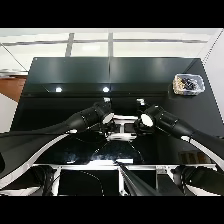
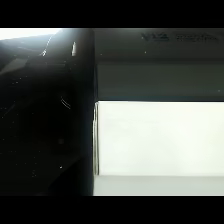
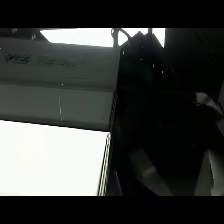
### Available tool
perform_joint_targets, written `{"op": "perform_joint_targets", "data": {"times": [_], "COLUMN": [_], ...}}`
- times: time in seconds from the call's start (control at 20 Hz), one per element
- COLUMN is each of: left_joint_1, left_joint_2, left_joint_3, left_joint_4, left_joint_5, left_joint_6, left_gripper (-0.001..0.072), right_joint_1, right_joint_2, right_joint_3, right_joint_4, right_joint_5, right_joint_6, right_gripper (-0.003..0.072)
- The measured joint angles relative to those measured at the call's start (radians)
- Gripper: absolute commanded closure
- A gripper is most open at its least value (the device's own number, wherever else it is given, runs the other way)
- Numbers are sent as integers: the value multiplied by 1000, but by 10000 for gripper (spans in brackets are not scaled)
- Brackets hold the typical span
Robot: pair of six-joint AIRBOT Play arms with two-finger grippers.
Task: Fold the box and place the chain.
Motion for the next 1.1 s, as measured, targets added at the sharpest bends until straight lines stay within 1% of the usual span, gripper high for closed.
{"op": "perform_joint_targets", "data": {"times": [0.05, 0.15, 0.5, 0.55, 0.6, 0.8, 0.85, 0.9, 1.0, 1.05, 1.1], "left_joint_1": [0, 0, 0, 0, 0, 0, 0, 0, 0, 0, 0], "left_joint_2": [0, 0, 0, 0, 0, 0, 0, 0, 0, 0, 0], "left_joint_3": [0, 0, 0, 0, 0, 0, 0, 0, 0, 0, 0], "left_joint_4": [0, -1, -1, 0, 1, 2, 1, 2, 2, 2, 1], "left_joint_5": [-1, -2, -4, -5, -7, -7, -7, -6, -6, -6, -6], "left_joint_6": [0, -1, -1, -1, 0, 2, 2, 1, 2, 2, 2], "left_gripper": [679, 678, 678, 678, 678, 679, 679, 678, 679, 678, 678], "right_joint_1": [0, 0, 18, 21, 23, 27, 27, 27, 27, 27, 27], "right_joint_2": [-3, -5, -7, -7, -7, -7, -7, -7, -7, -7, -7], "right_joint_3": [0, 0, 0, 0, 0, 0, 0, 0, 0, 2, 3], "right_joint_4": [3, 5, 6, 6, 8, 11, 10, 13, 14, 12, 10], "right_joint_5": [0, 0, -2, -3, -6, -6, -6, -7, -4, 1, 5], "right_joint_6": [2, -5, -16, -18, -23, -17, -15, -14, -12, -11, -8], "right_gripper": [630, 642, 635, 533, 478, 475, 360, 302, 303, 320, 322]}}
